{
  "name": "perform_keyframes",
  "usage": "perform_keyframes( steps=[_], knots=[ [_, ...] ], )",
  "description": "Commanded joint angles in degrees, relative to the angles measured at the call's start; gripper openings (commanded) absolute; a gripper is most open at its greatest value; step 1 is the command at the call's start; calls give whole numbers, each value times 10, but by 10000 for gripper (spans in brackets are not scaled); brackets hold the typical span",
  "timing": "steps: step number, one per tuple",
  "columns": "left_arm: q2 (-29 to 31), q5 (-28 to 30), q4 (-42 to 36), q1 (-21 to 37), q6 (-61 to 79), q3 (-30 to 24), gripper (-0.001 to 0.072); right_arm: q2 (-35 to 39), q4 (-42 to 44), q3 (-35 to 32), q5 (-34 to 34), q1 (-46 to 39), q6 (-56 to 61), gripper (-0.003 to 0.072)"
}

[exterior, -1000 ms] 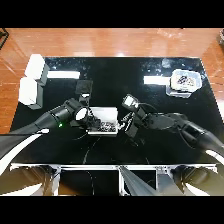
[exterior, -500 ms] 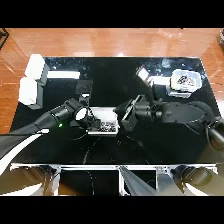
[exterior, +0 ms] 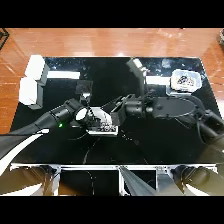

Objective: Fold the box and place the chain.

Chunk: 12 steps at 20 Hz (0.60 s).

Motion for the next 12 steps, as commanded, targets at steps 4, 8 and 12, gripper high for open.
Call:
perform_keyframes(
  steps=[4,8,12],
  knots=[
    [-1,12,-5,0,5,0,17,-23,-63,2,-33,-12,35,584],
    [-1,10,-11,0,6,2,16,11,-142,2,-174,-139,66,583],
    [-15,17,-11,-1,5,26,15,47,-241,-5,-252,-284,96,583]
  ],
)
